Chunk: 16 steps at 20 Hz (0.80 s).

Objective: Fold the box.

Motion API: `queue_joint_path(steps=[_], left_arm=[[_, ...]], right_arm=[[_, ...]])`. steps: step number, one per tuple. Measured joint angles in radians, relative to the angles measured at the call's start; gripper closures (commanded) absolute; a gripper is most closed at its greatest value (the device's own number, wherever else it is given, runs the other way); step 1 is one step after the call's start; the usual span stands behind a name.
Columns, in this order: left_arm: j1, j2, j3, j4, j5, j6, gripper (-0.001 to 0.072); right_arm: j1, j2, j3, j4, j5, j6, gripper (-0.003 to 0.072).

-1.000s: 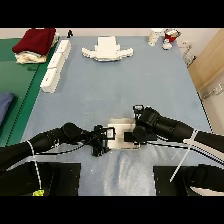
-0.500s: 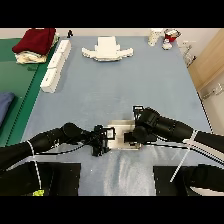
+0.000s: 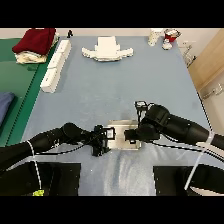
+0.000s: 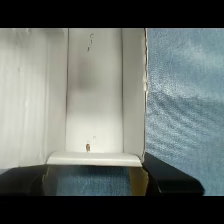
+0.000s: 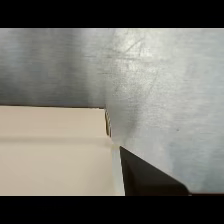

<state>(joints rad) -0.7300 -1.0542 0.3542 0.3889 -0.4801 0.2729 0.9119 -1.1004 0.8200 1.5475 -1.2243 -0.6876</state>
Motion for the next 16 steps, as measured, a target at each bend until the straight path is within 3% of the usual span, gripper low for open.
queue_joint_path(steps=[1,2,4,5,8,11,14,16], left_arm=[[0.000,0.000,0.000,0.000,0.000,0.000,0.0341],[0.000,0.000,0.000,0.000,0.000,0.000,0.0341],[0.000,0.000,0.000,0.000,0.000,0.000,0.0341],[0.000,0.000,0.000,0.000,0.000,0.000,0.0341],[0.000,0.000,0.000,0.000,0.000,-0.001,0.0341],[0.000,0.000,0.000,0.000,0.000,-0.001,0.0341],[0.000,0.000,0.000,0.000,0.000,-0.001,0.0341],[0.000,0.000,0.000,0.000,0.000,-0.001,0.0341]], right_arm=[[0.000,0.030,0.005,-0.006,-0.013,-0.002,0.0263],[-0.001,0.058,0.008,-0.016,-0.026,-0.006,0.0360],[-0.007,0.109,0.013,-0.055,-0.073,-0.010,0.0633],[-0.016,0.129,0.014,-0.087,-0.104,-0.013,0.0679],[-0.087,0.157,0.014,-0.169,-0.179,-0.055,0.0683],[-0.250,0.151,-0.005,-0.148,-0.135,-0.169,0.0684],[-0.469,0.105,-0.041,0.040,-0.015,-0.364,0.0685],[-0.621,0.043,-0.060,0.268,0.047,-0.562,0.0684]])
